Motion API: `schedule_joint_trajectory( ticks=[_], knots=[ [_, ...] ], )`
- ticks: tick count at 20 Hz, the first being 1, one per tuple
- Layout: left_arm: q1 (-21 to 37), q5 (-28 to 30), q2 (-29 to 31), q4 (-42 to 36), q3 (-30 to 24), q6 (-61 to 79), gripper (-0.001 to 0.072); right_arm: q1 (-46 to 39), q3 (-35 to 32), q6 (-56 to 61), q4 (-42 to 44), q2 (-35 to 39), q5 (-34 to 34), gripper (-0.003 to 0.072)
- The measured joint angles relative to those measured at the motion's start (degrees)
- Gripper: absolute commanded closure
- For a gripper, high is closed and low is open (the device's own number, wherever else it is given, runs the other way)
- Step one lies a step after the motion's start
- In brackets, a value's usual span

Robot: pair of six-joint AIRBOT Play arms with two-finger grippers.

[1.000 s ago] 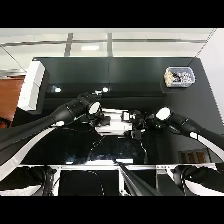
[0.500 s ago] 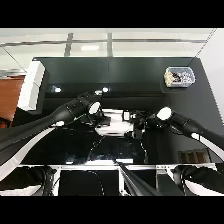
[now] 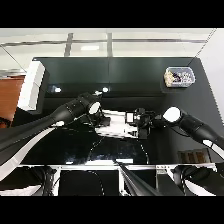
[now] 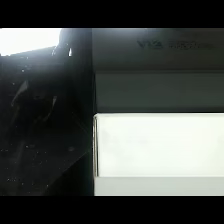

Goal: Fold the box and place the chain.

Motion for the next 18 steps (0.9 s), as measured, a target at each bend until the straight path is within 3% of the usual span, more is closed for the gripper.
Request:
schedule_joint_trajectory(
  ticks=[6, 7, 9, 11, 14, 15, 16, 18],
  knots=[
    [0.7, 1.16, 0.0, -0.04, -0.02, -1.16, 0.0684, -0.22, 0.0, 0.37, -1.4, 0.85, 1.55, -0.0013],
    [0.81, 1.2, 0.0, -0.09, -0.02, -1.18, 0.0684, -0.22, 0.0, 0.42, -1.49, 0.79, 1.9, 0.0039],
    [0.94, 1.4, 0.0, -0.15, -0.02, -1.36, 0.0682, -0.22, 0.0, 0.44, -1.4, 0.68, 2.01, 0.0039],
    [1.01, 1.49, 0.0, -0.15, -0.02, -1.38, 0.0681, -0.22, 0.0, 0.46, -1.2, 0.59, 2.14, 0.0152],
    [1.03, 1.51, 0.0, -0.2, -0.02, -1.4, 0.0681, -0.22, 0.0, 0.74, -0.72, 0.11, 2.19, 0.0181],
    [1.03, 1.51, 0.0, -0.17, -0.02, -1.4, 0.0681, -0.22, 0.0, 0.92, -0.33, -0.15, 2.16, 0.038],
    [1.03, 1.49, 0.0, -0.17, -0.02, -1.4, 0.0681, -0.22, -0.02, 1.07, 0.35, -0.46, 2.16, 0.0451],
    [1.03, 1.49, 0.0, -0.2, -0.02, -1.4, 0.0682, -0.22, 0.0, 1.36, 1.4, -0.9, 2.16, 0.0461]
  ],
)
